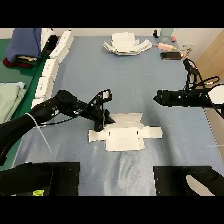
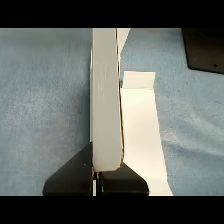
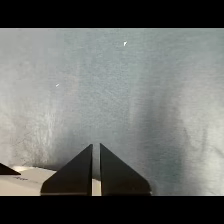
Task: Fold the box.
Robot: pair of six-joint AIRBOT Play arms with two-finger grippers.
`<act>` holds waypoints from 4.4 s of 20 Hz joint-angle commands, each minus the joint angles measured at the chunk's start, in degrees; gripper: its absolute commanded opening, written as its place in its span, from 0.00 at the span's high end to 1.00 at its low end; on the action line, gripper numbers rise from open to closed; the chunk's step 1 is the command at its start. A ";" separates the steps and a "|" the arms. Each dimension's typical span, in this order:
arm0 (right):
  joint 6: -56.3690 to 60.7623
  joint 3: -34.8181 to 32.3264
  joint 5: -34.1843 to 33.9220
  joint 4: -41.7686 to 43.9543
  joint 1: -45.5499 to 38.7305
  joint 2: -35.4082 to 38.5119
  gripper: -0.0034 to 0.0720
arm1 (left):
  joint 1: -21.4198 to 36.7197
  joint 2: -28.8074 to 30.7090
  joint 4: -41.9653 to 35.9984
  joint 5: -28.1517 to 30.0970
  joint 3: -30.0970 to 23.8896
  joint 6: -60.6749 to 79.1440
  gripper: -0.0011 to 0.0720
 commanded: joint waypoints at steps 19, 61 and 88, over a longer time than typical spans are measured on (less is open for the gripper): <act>-0.02 0.02 -0.02 0.02 0.07 -0.02 0.86 | -1.81 -2.80 1.60 -2.14 0.13 -0.76 0.97; -19.39 -23.82 -1.84 -25.46 47.95 10.19 0.08 | -4.26 -2.78 2.36 1.16 -1.64 -1.79 0.97; 4.72 -20.11 -3.91 -44.22 44.54 8.41 0.00 | -4.24 -2.78 2.36 1.22 -1.62 -1.79 0.97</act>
